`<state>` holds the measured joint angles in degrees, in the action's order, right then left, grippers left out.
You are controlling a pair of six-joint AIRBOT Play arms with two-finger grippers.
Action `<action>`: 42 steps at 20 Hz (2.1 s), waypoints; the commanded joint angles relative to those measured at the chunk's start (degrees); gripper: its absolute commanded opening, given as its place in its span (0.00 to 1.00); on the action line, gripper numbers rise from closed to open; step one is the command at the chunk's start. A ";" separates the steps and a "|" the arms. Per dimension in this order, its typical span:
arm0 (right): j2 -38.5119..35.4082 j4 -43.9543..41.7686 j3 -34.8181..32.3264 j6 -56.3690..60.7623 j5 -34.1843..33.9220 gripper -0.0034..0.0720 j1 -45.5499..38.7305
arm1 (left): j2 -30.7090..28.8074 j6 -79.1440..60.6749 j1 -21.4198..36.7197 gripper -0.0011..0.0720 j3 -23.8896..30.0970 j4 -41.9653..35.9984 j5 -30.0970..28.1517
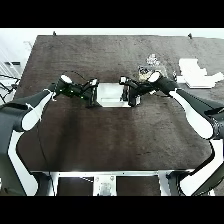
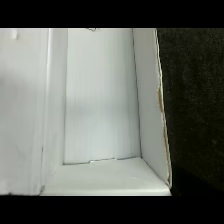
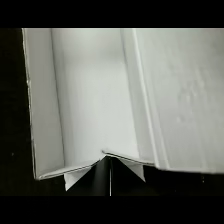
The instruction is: Fold the box and place the chain.
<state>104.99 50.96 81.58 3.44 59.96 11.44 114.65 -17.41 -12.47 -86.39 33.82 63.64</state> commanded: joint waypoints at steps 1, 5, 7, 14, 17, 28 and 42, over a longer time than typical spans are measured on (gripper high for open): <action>-1.64 2.21 0.07 4.39 2.89 0.05 -2.32 | -0.02 0.00 0.02 0.49 0.02 0.00 0.00; -6.29 2.16 0.07 10.56 5.05 0.05 -4.87 | -0.02 0.00 0.02 0.49 0.02 0.00 0.00; -8.74 2.01 0.07 16.83 5.03 0.05 -6.47 | -0.02 0.00 0.02 0.49 0.02 0.00 0.00; -10.93 -2.14 -0.39 40.35 5.05 0.05 -16.41 | -0.02 0.00 0.02 0.49 0.02 0.00 0.00; -10.75 -2.54 -3.58 47.15 5.01 0.05 -19.45 | -0.02 0.00 0.02 0.49 0.02 0.00 0.00; -0.87 -17.35 -11.78 50.93 3.76 0.05 -13.29 | -0.02 0.00 0.02 0.49 0.02 0.00 0.00; -5.22 -19.47 -9.46 51.43 5.46 0.65 -9.31 | -0.02 0.00 0.02 0.49 0.02 0.00 0.02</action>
<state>100.38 31.66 71.70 53.80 65.17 1.65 114.65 -17.41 -12.49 -86.39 33.80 63.66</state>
